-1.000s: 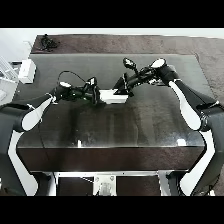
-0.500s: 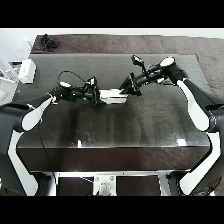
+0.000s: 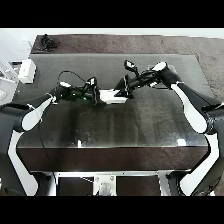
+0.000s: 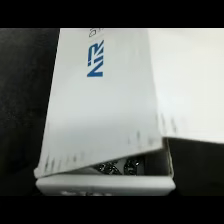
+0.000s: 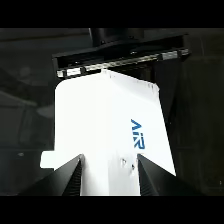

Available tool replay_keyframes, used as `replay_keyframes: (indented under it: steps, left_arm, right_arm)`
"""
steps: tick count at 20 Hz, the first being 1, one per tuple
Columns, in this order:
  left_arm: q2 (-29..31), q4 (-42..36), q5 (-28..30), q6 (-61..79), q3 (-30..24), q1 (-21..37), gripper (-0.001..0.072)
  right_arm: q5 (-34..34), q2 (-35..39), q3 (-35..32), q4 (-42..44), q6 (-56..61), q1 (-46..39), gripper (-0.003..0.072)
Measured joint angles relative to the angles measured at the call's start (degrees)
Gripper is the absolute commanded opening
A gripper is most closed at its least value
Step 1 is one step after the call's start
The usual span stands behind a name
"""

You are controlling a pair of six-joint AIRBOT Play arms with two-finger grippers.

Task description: Fold the box and place the chain.

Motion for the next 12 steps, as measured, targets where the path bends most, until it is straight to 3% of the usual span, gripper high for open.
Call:
replay_keyframes:
  steps: [12]
  left_arm:
    - [0.00,-0.02,0.02,-0.04,0.00,0.00,0.0466]
  right_arm:
    - [-4.22,0.39,-0.96,-0.83,-4.48,0.22,0.0403]
